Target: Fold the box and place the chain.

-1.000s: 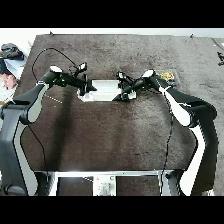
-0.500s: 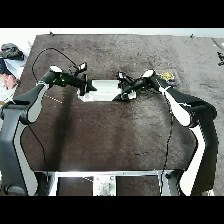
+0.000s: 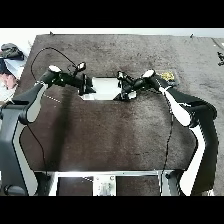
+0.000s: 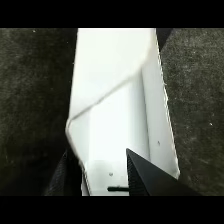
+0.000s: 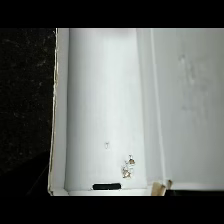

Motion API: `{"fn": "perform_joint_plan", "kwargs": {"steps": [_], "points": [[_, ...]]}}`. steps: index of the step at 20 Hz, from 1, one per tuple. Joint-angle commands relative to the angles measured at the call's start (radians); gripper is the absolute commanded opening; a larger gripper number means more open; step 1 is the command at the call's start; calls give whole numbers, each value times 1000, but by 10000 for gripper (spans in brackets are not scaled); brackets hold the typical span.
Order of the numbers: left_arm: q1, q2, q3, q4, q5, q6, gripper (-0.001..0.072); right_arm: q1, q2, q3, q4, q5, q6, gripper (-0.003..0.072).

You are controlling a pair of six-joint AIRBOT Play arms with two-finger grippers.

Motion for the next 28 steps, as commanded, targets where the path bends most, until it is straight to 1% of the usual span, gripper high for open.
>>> {"fn": "perform_joint_plan", "kwargs": {"steps": [1,4,5,6,7,8,9,10,15,16,18,20,21,23,26,28], "points": [[39,10,8,-35,-84,-43,397,0,0,1,0,3,-1,472],[87,36,8,-91,-202,-76,396,0,0,1,0,3,-1,472],[97,45,8,-117,-237,-93,299,0,0,1,0,3,-1,472],[100,58,8,-138,-275,-95,186,0,0,1,0,3,-1,472],[100,74,8,-144,-290,-95,164,0,0,1,0,3,-1,472],[94,90,8,-144,-290,-95,159,0,0,1,0,3,-2,472],[86,109,8,-145,-290,-87,35,0,0,1,0,3,-1,472],[78,126,7,-142,-290,-88,12,0,0,1,0,3,-2,472],[43,168,2,-120,-284,-97,8,0,0,1,0,3,-1,472],[27,168,2,-85,-279,-97,8,0,0,1,0,3,-1,472],[-16,167,-1,28,-250,-121,8,0,0,1,0,3,-1,472],[-55,166,-20,85,-212,-123,8,0,0,1,0,3,-1,472],[-68,165,-32,82,-180,-134,9,0,0,1,0,3,-1,472],[-83,164,-39,76,-70,-217,9,0,0,1,0,3,-2,472],[-84,164,-39,6,71,-226,9,0,0,1,0,3,-2,472],[-84,164,-39,-9,138,-227,10,0,0,1,0,3,-1,472]]}}
